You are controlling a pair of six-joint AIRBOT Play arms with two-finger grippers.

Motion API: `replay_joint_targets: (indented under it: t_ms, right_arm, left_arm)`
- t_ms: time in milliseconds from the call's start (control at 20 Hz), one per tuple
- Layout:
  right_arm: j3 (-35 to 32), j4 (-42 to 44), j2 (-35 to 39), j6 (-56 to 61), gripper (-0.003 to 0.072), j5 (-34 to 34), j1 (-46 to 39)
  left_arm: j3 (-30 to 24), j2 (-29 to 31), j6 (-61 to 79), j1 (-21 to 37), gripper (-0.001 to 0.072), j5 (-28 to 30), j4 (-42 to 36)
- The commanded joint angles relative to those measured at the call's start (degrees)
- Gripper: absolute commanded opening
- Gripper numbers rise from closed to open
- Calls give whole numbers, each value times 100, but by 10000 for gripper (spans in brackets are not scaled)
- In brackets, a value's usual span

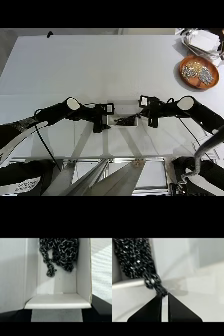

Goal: Fold the box and place the chain.

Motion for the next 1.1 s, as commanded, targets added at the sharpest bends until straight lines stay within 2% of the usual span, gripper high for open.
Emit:
replay_joint_targets:
  t_ms: [0,300,650,850,1050]
  right_arm:
    - [0,-356,463,260,16,35,-138]
    - [0,-42,1694,855,16,216,-197]
    - [2,1751,3167,852,16,302,-197]
    - [0,2522,3274,857,15,743,-197]
    - [0,3191,3045,861,15,874,-195]
  left_arm:
    - [-2,4,0,-2,275,0,2]
    - [-2,4,0,-2,275,2,2]
    - [-2,2,2,-2,275,2,0]
    - [-2,4,2,-2,275,2,2]
    - [-2,4,0,-2,275,0,2]
